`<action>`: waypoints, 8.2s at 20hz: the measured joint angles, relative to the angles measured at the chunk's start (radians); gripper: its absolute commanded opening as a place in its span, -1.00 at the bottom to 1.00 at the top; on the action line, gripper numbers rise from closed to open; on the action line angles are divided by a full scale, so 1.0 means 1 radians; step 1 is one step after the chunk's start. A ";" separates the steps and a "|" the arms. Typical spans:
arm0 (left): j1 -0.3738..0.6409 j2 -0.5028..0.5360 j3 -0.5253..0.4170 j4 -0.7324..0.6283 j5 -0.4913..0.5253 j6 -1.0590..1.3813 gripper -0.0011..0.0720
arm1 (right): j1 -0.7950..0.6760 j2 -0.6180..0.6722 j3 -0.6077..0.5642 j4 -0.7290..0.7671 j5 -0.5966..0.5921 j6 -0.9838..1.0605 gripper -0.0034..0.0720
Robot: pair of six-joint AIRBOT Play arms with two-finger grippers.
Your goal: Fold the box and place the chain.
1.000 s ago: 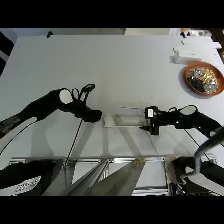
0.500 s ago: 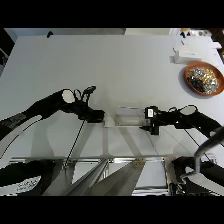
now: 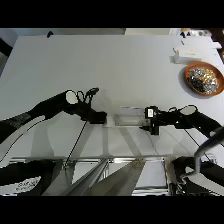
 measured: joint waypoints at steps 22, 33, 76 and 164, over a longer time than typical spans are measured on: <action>-0.115 0.116 0.000 -0.136 0.148 0.103 -0.49 | 0.000 0.000 0.000 0.001 0.002 0.001 0.43; -0.115 0.127 0.000 -0.120 0.151 0.103 -0.33 | 0.000 0.000 0.000 0.000 0.000 0.000 0.43; -0.352 -0.130 0.414 0.462 -0.113 -0.667 -0.09 | 0.000 0.000 0.000 0.000 0.000 0.000 0.43; -0.003 -0.135 0.047 -0.361 0.022 1.789 0.95 | 0.000 0.001 0.000 0.000 0.000 0.000 0.43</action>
